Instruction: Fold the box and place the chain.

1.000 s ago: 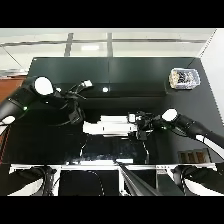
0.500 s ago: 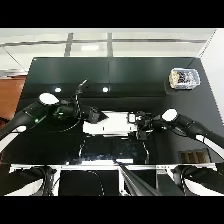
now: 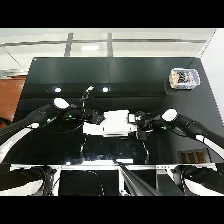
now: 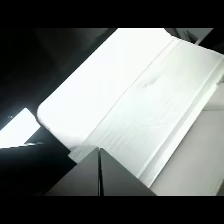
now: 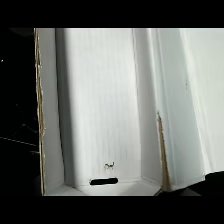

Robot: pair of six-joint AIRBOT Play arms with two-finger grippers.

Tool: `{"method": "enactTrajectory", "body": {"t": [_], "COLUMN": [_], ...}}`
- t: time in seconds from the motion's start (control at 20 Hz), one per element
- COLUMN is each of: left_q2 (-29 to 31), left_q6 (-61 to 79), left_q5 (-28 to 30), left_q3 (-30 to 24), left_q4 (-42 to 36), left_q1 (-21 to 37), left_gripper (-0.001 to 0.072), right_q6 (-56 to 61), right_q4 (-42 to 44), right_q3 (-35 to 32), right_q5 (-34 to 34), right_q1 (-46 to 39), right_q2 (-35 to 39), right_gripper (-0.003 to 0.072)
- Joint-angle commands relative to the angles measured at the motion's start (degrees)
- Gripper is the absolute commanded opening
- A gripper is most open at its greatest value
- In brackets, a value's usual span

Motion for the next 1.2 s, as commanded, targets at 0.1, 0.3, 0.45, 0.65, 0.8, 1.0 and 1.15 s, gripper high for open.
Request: {"method": "enactTrajectory", "body": {"t": [0.1,0.3,0.45,0.65,0.8,1.0,1.15], "left_q2": [5.6,16.2,17.8,17.6,17.5,16.5,13.7], "left_q6": [-0.1,1.6,17.8,36.2,46.6,47.3,47.3], "left_q5": [-1.9,-4.9,-11.3,-11.7,-3.3,2.6,2.5], "left_q3": [0.6,-6.5,-13.7,-13.9,-13.7,-11.8,-9.5], "left_q4": [4.3,3.6,-2.6,4.1,7.3,13.5,12.0], "left_q1": [4.1,10.1,10.8,9.0,5.8,-0.4,-2.3], "left_gripper": [0.0021,0.0022,0.0023,0.0596,0.0710,0.0700,0.0685], "right_q6": [0.1,0.1,0.1,0.1,0.1,0.1,0.1], "right_q4": [0.1,0.1,0.1,0.1,0.1,0.1,0.1], "right_q3": [0.0,0.0,0.0,0.0,0.0,0.0,0.0], "right_q5": [0.0,0.0,0.0,0.0,0.0,0.0,0.0], "right_q1": [0.0,0.0,0.0,0.0,0.0,0.0,0.0], "right_q2": [0.0,0.0,0.0,0.0,0.0,0.0,0.0], "right_gripper": [0.0197,0.0197,0.0197,0.0197,0.0197,0.0197,0.0197]}}
